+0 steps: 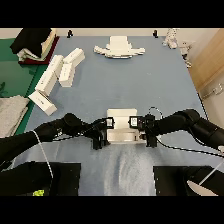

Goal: Fold the box.

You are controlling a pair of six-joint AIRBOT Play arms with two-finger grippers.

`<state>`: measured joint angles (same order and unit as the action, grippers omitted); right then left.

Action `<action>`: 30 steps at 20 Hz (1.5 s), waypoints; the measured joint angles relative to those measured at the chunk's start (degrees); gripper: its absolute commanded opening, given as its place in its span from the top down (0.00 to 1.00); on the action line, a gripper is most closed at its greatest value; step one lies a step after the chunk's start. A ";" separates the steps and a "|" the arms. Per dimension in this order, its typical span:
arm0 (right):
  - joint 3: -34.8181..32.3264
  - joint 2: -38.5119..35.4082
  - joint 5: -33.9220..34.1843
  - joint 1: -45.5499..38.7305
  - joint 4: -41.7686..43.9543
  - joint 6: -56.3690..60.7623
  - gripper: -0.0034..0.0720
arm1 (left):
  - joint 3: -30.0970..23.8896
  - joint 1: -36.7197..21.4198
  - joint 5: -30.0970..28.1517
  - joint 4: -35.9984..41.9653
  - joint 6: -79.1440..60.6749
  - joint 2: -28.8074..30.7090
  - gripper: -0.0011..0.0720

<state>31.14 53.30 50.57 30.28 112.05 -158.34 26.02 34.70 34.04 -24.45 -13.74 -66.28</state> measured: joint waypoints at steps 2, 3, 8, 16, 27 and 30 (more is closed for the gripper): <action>-0.09 0.39 -0.04 0.00 0.96 -0.33 0.75 | 0.00 0.00 0.00 0.00 0.00 0.00 0.33; -0.11 0.63 -0.26 0.00 1.60 -0.55 0.75 | 0.00 0.00 0.00 0.00 0.00 0.00 0.33; -0.11 1.16 -0.85 0.02 4.52 -1.03 0.78 | 0.00 0.00 0.00 0.00 -0.02 0.00 0.33; -0.11 3.82 -2.43 1.51 8.39 -1.40 0.17 | 0.00 0.00 0.00 -0.09 -0.13 0.00 0.33; 0.31 1.79 2.69 1.81 4.15 12.41 0.70 | 0.00 0.00 0.02 0.04 0.02 0.00 0.33; 0.55 -2.16 6.73 1.79 -1.68 25.33 0.72 | 0.00 0.00 0.02 0.11 0.13 0.00 0.33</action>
<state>31.68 51.13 57.30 32.08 110.37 -133.01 26.02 34.70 34.06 -24.34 -13.61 -66.28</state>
